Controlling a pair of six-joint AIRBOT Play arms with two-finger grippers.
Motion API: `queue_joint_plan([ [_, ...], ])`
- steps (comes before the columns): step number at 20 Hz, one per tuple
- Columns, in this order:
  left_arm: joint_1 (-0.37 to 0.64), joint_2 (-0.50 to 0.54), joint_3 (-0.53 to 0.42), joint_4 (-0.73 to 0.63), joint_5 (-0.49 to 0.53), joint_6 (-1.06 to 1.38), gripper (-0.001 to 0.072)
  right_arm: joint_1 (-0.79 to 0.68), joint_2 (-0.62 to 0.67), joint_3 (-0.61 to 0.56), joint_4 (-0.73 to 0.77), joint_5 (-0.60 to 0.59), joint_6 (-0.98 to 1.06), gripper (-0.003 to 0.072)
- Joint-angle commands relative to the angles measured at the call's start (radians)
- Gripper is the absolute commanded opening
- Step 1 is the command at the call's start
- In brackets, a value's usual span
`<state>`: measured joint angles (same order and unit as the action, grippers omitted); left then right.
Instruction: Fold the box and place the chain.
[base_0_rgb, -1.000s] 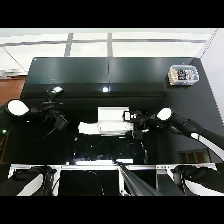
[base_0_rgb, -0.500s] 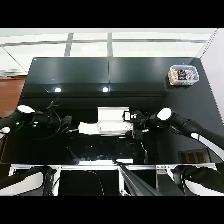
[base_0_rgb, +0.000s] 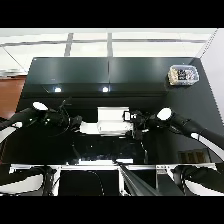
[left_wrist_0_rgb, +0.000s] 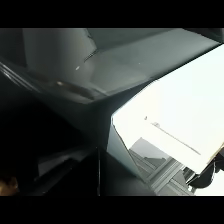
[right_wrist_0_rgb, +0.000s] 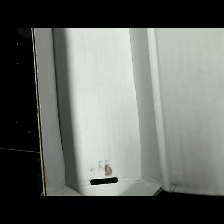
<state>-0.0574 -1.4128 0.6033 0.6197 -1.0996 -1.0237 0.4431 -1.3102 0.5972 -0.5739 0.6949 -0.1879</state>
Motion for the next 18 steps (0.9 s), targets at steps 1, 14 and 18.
queue_joint_plan([
  [1,-0.01,-0.005,0.037,-0.003,-0.061,0.026,0.0026,0.0,0.0,0.0,0.0,0.0,0.0,0.0189],
  [14,-0.15,-0.005,0.119,-0.003,-0.08,0.026,0.0525,0.0,0.0,0.0,0.0,0.0,0.0,0.0189],
  [18,-0.168,-0.005,0.166,-0.007,-0.082,-0.01,0.0525,0.0,0.0,0.0,0.0,0.0,0.0,0.0189],
])
